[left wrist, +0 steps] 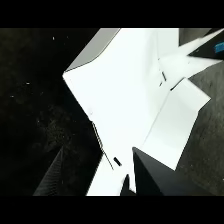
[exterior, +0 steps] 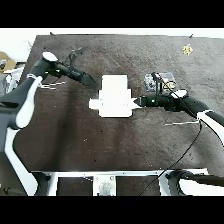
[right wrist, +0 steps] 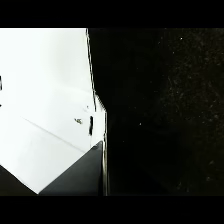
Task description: Fold the box and place the chain.
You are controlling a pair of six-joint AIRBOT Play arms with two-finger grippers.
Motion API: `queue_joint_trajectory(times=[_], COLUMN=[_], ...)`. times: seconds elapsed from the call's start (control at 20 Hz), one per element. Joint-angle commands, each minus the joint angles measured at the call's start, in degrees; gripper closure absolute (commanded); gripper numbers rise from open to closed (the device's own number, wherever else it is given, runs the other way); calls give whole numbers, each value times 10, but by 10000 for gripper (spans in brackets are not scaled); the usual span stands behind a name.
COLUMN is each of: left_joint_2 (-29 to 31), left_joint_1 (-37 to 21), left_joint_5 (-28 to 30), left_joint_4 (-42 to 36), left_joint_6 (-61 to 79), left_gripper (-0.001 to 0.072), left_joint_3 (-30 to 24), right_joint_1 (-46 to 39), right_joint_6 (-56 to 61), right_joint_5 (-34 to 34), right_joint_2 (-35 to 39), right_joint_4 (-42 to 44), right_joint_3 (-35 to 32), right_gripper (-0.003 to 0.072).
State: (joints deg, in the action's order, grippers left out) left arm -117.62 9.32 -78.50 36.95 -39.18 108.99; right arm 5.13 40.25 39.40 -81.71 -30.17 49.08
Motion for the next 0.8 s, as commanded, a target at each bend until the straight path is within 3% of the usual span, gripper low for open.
queue_joint_trajectory(times=[0.0, 0.1, 0.55, 0.75], left_joint_2=[-70, -87, -118, -121], left_joint_1=[23, 26, 53, 55], left_joint_5=[-19, -23, -27, -30], left_joint_4=[-14, -74, -74, -79], left_joint_6=[-25, -17, -7, -5], left_gripper=[214, 215, 219, 305], left_joint_3=[69, 69, 69, 69], right_joint_1=[0, 0, 0, 0], right_joint_6=[0, 0, 0, 0], right_joint_5=[0, 0, 0, 0], right_joint_2=[0, 0, 0, 0], right_joint_4=[0, 0, 0, 0], right_joint_3=[0, 0, 0, 0], right_gripper=[682, 682, 682, 682])
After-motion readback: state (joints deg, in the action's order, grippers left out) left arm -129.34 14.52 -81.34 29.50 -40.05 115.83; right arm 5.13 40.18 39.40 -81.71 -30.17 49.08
